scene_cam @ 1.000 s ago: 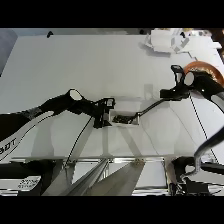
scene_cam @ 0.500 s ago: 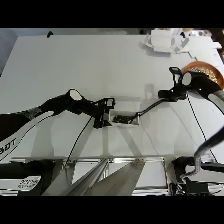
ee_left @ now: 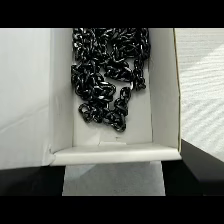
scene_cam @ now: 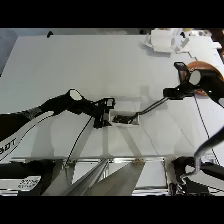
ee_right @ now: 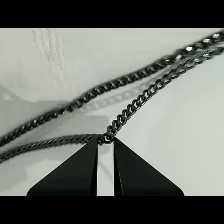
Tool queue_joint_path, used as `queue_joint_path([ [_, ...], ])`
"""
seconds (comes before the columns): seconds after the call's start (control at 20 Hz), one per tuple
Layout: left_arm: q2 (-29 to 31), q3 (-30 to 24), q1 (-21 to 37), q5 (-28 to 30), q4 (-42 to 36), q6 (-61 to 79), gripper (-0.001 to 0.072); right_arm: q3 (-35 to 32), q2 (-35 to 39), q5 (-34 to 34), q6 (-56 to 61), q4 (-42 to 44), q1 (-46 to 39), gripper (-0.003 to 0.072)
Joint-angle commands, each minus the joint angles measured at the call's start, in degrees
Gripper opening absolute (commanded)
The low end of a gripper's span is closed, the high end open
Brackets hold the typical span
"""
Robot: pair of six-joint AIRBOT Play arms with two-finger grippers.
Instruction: Fold the box and place the chain.
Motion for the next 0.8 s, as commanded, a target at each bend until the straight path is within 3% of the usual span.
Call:
queue_joint_path([
  [0.0,0.0,0.0,0.0,0.0,0.0,0.0,0.0171,0.1,7.6,6.5,-1.3,1.9,0.5,0.0014],
  [0.2,0.0,0.0,0.0,0.0,0.0,0.0,0.0171,0.0,15.3,14.8,-3.7,8.2,6.0,0.0014],
  [0.35,0.0,0.0,0.0,0.0,0.0,0.0,0.0171,0.0,18.8,15.3,-3.6,11.4,13.7,0.0014],
  [0.5,0.0,0.0,0.0,0.0,0.0,0.0,0.0171,0.0,19.4,13.2,-3.2,15.3,21.0,0.0014],
  [0.75,0.0,0.0,0.0,0.0,0.0,0.0,0.0171,0.0,19.4,2.4,-2.9,19.8,30.9,0.0014],
])
